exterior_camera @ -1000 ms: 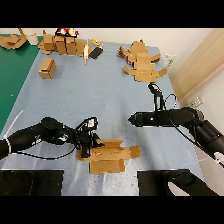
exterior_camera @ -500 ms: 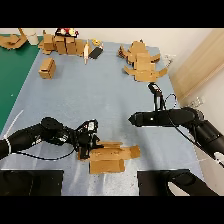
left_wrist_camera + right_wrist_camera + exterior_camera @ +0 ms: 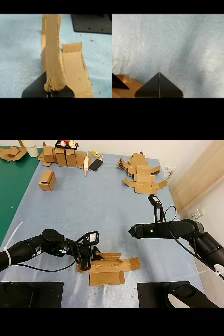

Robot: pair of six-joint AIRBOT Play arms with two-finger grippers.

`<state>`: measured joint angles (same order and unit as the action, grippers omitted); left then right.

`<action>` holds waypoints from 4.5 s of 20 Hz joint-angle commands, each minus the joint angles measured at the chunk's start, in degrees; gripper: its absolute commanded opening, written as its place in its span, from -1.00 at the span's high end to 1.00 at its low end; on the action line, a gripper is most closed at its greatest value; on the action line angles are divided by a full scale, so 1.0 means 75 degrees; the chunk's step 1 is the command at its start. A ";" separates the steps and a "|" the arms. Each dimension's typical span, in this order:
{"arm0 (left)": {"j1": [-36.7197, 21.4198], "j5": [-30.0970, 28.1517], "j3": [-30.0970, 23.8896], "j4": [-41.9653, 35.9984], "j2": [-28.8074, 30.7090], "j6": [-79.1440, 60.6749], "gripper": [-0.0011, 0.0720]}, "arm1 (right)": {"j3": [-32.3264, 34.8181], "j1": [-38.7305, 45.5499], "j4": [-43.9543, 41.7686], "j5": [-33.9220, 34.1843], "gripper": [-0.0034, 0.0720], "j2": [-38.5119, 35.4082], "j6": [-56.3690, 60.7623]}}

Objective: Fold the box.

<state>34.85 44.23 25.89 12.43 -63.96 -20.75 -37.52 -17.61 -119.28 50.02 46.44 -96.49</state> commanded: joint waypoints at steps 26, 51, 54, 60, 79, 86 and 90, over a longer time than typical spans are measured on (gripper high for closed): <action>0.0163 -0.0361 0.0017 0.0350 0.0003 0.0315 0.94 | 0.0000 -0.0012 0.0000 -0.0003 0.91 0.0003 -0.0131; 0.0166 -0.0358 0.0017 0.0347 0.0003 0.0315 0.94 | 0.1469 -0.9713 0.6015 0.0866 0.91 -0.2087 0.5482; 0.0166 -0.0344 0.0017 0.0347 0.0003 0.0315 0.94 | 0.1950 -1.0133 0.6709 0.0729 -0.15 -0.1938 0.5482; 0.0166 -0.0358 0.0017 0.0347 0.0003 0.0315 0.94 | 0.2092 -1.0142 0.6184 0.0187 -0.29 -0.0970 0.4581; 0.0166 -0.0356 0.0017 0.0347 0.0003 0.0315 0.94 | 0.1935 -1.0133 0.9264 -0.0032 -0.29 0.0370 0.6085; 0.0166 -0.0364 0.0017 0.0347 0.0003 0.0315 0.94 | 0.1935 -0.9830 0.9244 0.0029 -0.98 0.0119 0.5919; 0.0166 -0.0358 0.0017 0.0347 0.0003 0.0315 0.94 | 0.1947 -0.9777 0.9381 0.0373 -0.98 -0.0108 0.5893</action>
<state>36.10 41.54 26.06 15.03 -63.96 -18.39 -22.98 -91.44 -49.60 51.46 46.63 -51.96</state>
